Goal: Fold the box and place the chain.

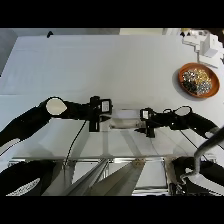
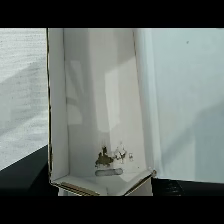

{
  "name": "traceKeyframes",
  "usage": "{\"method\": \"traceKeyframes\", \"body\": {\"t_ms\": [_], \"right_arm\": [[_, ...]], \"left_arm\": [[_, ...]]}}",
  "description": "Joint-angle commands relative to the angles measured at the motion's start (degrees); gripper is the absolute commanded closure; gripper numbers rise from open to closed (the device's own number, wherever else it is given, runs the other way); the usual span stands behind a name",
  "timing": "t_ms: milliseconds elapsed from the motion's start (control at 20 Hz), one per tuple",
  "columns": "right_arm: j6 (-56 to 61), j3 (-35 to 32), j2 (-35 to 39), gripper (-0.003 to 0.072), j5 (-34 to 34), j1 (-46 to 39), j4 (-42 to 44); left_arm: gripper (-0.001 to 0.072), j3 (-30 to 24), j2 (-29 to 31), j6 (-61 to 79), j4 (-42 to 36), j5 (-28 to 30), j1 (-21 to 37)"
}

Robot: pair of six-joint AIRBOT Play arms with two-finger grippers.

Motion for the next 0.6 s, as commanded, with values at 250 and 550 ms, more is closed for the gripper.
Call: {"method": "traceKeyframes", "body": {"t_ms": [250, 550], "right_arm": [[0.02, 0.04, 0.00, 0.0391, 0.02, -0.02, 0.02], [0.02, 0.04, 0.00, 0.0391, 0.02, -0.02, 0.02]], "left_arm": [[0.0209, -2.19, -8.33, 16.57, 4.76, -3.93, 4.28], [0.0194, -2.19, -11.74, 17.44, 1.44, 2.29, 4.22]]}}
